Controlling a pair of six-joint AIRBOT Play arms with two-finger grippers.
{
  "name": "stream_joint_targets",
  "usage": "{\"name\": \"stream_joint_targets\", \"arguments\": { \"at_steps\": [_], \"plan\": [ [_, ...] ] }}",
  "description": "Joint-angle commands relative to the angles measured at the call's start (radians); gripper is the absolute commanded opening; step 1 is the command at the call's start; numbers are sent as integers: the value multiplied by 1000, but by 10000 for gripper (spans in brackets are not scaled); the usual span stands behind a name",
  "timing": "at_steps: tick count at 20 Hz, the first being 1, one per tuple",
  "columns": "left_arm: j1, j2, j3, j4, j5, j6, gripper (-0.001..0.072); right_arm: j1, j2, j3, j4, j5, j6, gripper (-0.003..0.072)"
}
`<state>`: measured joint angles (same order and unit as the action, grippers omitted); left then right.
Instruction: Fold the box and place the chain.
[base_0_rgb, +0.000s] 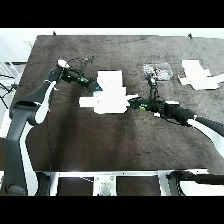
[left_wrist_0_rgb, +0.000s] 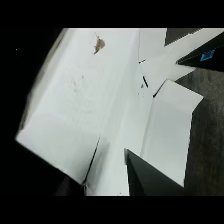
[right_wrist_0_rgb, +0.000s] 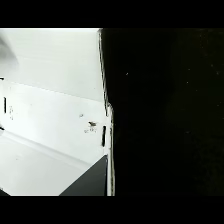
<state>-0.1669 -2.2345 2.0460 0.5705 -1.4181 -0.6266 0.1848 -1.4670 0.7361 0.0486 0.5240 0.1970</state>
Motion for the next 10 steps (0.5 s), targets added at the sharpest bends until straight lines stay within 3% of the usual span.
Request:
{"name": "stream_joint_targets", "arguments": {
  "at_steps": [1,4,5,6,7,9,10],
  "plan": [
    [0,-3,1,-11,-7,18,246,0,0,0,0,0,0,4],
    [0,-3,1,-11,-14,46,101,0,0,0,0,0,0,4],
    [0,-3,1,-10,-19,60,95,0,0,0,0,0,0,4],
    [0,-3,1,-11,-26,85,20,0,0,0,0,0,0,5],
    [0,-3,1,-11,-32,117,19,-1,0,0,1,0,0,31],
    [0,-3,1,-19,-40,191,18,-8,3,0,4,0,3,310],
    [0,-3,1,-35,-41,237,18,-19,6,0,4,0,4,325]
  ]
}}
